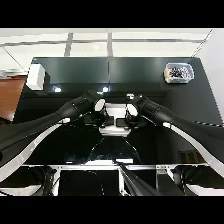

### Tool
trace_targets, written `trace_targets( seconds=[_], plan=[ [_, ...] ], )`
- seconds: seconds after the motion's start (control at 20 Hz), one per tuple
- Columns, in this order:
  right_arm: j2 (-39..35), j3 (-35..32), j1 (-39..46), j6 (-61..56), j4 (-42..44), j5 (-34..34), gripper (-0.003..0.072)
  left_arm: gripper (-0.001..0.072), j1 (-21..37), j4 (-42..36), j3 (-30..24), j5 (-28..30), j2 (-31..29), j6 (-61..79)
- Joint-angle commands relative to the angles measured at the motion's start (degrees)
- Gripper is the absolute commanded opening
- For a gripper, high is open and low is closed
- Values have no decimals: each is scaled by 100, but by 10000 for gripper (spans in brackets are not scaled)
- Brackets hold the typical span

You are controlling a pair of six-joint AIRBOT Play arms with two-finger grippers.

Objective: Fold the box and place the chain.

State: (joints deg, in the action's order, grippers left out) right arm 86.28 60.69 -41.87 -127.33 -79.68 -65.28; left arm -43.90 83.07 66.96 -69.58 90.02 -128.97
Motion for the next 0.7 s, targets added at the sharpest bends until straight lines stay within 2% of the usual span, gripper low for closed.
trace_targets(
  seconds=[0.0,0.25,0.3,0.35,0.6,0.65],
  plan=[
    [-2,9,-4,4,24,-11,131,25,0,2,2,-2,0,-2],
    [-2,9,-7,7,57,-15,125,25,0,2,2,11,0,-4],
    [-2,9,-4,7,50,-15,15,25,2,2,2,11,0,-2],
    [-2,9,-4,7,42,-7,12,25,0,2,2,9,0,-4],
    [-2,9,-4,7,35,-2,15,25,2,2,2,9,0,-4],
    [-7,9,-4,4,35,-4,112,25,0,0,2,9,0,-4]
  ],
)
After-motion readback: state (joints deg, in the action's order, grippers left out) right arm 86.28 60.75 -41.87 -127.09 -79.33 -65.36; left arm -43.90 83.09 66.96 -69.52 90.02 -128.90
